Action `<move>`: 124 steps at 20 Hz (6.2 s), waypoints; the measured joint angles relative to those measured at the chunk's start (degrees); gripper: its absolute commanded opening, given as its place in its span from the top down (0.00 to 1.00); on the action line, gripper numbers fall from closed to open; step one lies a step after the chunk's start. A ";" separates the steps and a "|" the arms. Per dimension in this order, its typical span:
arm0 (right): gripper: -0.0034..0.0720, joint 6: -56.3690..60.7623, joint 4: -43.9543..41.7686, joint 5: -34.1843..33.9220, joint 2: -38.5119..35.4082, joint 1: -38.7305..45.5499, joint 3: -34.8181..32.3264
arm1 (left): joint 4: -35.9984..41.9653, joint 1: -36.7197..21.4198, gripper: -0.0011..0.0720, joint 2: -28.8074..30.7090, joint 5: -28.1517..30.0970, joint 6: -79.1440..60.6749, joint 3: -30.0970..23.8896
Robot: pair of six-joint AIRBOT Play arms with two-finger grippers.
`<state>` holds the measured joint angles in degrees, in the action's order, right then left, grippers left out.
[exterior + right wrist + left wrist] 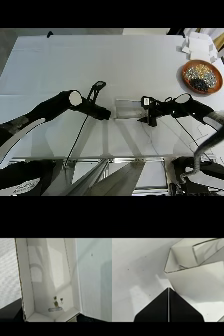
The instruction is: Fold the box and place the chain.
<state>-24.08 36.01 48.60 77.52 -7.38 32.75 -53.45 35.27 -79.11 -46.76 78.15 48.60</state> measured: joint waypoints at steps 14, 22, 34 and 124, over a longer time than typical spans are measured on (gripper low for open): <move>0.60 0.00 0.00 0.00 0.00 0.00 0.00 | 3.93 1.90 0.75 2.19 1.09 -0.59 0.11; 0.60 -0.02 0.00 0.02 0.00 0.00 0.00 | 5.57 1.95 0.58 2.19 1.99 -0.59 0.11; 0.60 -0.02 0.00 0.02 0.00 0.00 0.00 | 1.57 5.33 0.41 -3.28 0.92 11.47 6.97; 0.60 0.00 0.00 0.00 0.00 0.02 0.00 | -26.82 14.75 0.98 -26.97 -28.74 57.31 38.10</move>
<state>-24.08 36.01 48.60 77.52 -7.35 32.75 -80.27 50.02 -106.08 -75.50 135.46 86.70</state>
